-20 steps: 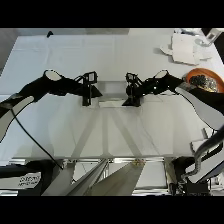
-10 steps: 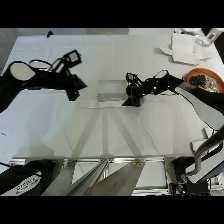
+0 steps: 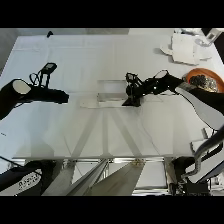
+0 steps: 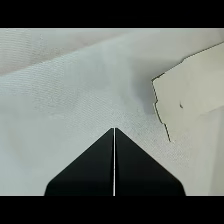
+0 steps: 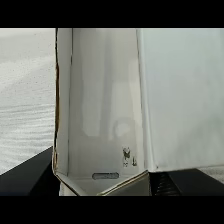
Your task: Fold the box and place the chain.
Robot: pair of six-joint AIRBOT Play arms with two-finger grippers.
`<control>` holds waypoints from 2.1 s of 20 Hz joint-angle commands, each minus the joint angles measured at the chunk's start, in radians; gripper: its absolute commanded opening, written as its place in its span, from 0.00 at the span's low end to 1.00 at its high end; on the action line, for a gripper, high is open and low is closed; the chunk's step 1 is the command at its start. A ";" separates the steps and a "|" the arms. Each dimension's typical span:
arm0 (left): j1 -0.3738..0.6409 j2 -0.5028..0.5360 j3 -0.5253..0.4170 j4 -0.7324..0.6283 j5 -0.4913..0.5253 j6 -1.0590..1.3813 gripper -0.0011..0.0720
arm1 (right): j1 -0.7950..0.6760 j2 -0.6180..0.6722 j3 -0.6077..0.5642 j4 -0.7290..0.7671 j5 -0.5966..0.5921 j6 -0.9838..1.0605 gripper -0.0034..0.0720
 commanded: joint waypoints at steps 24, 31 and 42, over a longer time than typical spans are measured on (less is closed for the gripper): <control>-0.203 -0.139 -0.021 -0.468 0.106 0.117 0.02 | 0.000 -0.001 0.000 0.000 0.000 0.000 0.49; -0.199 -0.138 -0.021 -0.401 0.125 0.116 0.02 | 0.000 -0.001 0.000 0.000 0.000 0.000 0.49; -0.152 -0.139 -0.021 -0.212 0.061 -0.020 0.02 | 0.000 -0.001 0.000 0.000 0.000 0.000 0.49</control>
